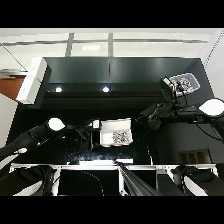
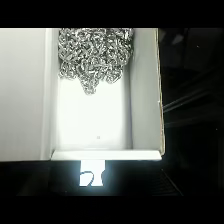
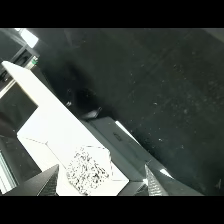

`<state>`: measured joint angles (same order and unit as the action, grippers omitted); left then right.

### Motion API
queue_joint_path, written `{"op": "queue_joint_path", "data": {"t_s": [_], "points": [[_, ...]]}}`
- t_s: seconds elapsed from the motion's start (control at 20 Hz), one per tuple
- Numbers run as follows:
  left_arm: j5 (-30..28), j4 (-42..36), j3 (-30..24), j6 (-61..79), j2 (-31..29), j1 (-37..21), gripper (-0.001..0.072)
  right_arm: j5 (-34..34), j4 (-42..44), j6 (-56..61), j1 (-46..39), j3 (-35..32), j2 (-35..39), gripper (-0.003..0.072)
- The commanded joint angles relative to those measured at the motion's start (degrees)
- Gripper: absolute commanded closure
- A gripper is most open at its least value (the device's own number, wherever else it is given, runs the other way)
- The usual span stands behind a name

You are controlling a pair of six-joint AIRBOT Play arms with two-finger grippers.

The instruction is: Fold the box and place the chain.

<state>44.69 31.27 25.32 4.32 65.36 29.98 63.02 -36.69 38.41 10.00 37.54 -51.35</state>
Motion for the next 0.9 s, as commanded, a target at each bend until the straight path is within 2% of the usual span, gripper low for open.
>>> {"op": "queue_joint_path", "data": {"t_s": [0.0,0.75,0.8,0.85], "points": [[-0.74,-1.16,0.00,0.83,0.63,0.04,0.0005,-0.72,0.00,0.02,-0.02,0.00,0.02,0.0076],[-1.27,-3.32,0.02,5.16,0.74,0.04,0.0006,-0.76,-0.02,0.02,-0.02,0.00,0.02,0.0076],[-1.27,-3.32,0.02,5.16,0.74,0.04,0.0009,-0.76,-0.02,0.02,-0.02,0.00,0.02,0.0076],[-1.27,-3.32,0.02,5.16,0.74,0.04,0.0043,-0.81,-0.02,0.02,-0.02,0.00,0.02,0.0076]]}}
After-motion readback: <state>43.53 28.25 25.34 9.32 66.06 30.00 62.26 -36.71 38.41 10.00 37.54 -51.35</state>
